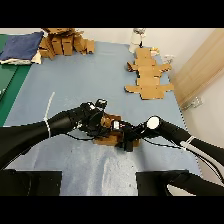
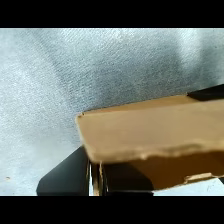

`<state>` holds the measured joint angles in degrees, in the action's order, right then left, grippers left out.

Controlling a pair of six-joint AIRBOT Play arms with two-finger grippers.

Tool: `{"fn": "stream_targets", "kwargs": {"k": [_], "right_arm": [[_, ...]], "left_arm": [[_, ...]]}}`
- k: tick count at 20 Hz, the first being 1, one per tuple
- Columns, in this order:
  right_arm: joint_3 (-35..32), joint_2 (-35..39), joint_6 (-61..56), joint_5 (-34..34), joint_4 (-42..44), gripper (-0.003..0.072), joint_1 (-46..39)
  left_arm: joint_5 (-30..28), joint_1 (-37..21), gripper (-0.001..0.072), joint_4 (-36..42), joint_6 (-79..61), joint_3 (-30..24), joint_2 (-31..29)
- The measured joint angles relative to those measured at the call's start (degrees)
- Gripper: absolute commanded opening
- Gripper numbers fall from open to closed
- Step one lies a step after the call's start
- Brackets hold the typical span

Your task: Fold the box.

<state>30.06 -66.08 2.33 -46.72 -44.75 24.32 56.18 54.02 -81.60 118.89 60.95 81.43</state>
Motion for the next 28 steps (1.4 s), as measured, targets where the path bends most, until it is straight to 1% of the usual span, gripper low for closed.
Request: {"fn": "stream_targets", "kwargs": {"k": [5, 6, 7, 8, 9, 15, 20, 24, 28], "right_arm": [[0.00, 0.00, 0.22, 0.00, 0.00, 0.0490, 0.00], [0.00, 0.00, 0.26, 0.00, -0.02, 0.0489, 0.00], [0.00, -0.02, 0.28, 0.00, -0.02, 0.0490, 0.00], [0.00, -0.02, 0.46, 0.02, -0.04, 0.0490, 0.02], [0.00, -0.02, 0.52, 0.07, -0.04, 0.0490, 0.04], [0.00, -0.04, 0.48, 0.07, 0.00, 0.0489, 0.07], [0.00, -0.04, 0.31, 0.07, 0.00, 0.0490, 0.09], [0.00, -0.04, 0.28, 0.04, 0.00, 0.0490, 0.09], [0.00, -0.04, 0.26, 0.07, 0.00, 0.0489, 0.09]], "left_arm": [[0.50, 0.24, 0.0012, 0.46, 0.09, 0.15, 0.02], [0.61, 0.28, 0.0036, 0.59, 0.09, 0.15, 0.02], [0.61, 0.28, 0.0324, 0.76, 0.07, 0.15, 0.02], [0.28, 0.28, 0.0478, 1.49, -0.11, 0.17, 0.02], [-0.52, 0.35, 0.0476, 2.51, 0.09, 0.24, 0.02], [1.29, 0.33, 0.0476, 2.25, 1.40, 1.09, 0.00], [4.39, 0.28, 0.0476, 1.81, 1.86, 3.56, 0.02], [7.17, 0.22, 0.0475, -0.20, 2.56, 4.28, 0.02], [7.96, 0.22, 0.0474, -1.97, 3.37, 4.46, 0.85]]}}
